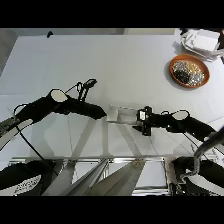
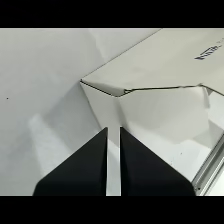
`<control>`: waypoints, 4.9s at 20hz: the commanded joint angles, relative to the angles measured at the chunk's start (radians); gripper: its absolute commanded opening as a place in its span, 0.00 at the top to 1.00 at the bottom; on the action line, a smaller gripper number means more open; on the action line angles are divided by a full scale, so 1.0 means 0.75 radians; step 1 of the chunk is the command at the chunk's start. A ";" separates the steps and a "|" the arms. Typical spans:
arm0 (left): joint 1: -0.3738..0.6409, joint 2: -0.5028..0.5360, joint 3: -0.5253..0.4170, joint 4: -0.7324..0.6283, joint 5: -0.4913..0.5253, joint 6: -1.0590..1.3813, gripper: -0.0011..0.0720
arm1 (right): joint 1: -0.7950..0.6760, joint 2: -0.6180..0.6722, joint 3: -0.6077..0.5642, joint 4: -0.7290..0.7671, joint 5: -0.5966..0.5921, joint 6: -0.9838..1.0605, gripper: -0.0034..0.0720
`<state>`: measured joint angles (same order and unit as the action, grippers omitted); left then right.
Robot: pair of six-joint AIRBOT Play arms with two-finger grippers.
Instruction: Fold the box and place the chain.
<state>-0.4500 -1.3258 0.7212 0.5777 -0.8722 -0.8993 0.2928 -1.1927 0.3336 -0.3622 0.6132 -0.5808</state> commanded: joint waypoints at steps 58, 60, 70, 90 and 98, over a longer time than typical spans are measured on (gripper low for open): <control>-0.498 -0.267 0.515 0.996 -0.160 -1.304 0.44 | 0.000 0.000 -0.001 0.000 0.001 0.000 0.50; -0.499 -0.267 0.515 0.996 -0.134 -1.353 0.44 | 0.001 0.000 -0.001 0.000 0.001 0.000 0.50; -0.473 -0.289 0.516 0.958 -0.161 -1.493 0.56 | 0.000 0.000 -0.001 0.000 0.000 0.000 0.50; -0.486 -0.498 0.735 1.045 -0.476 -1.500 0.98 | 0.000 0.000 -0.001 0.000 0.000 0.000 0.50; -0.500 -0.498 0.735 1.012 -0.437 -1.505 0.68 | 0.001 0.000 -0.001 0.000 0.000 0.000 0.50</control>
<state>-0.8227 -1.7004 1.2713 1.3655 -1.2190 -2.0216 0.2928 -1.1931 0.3336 -0.3614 0.6132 -0.5823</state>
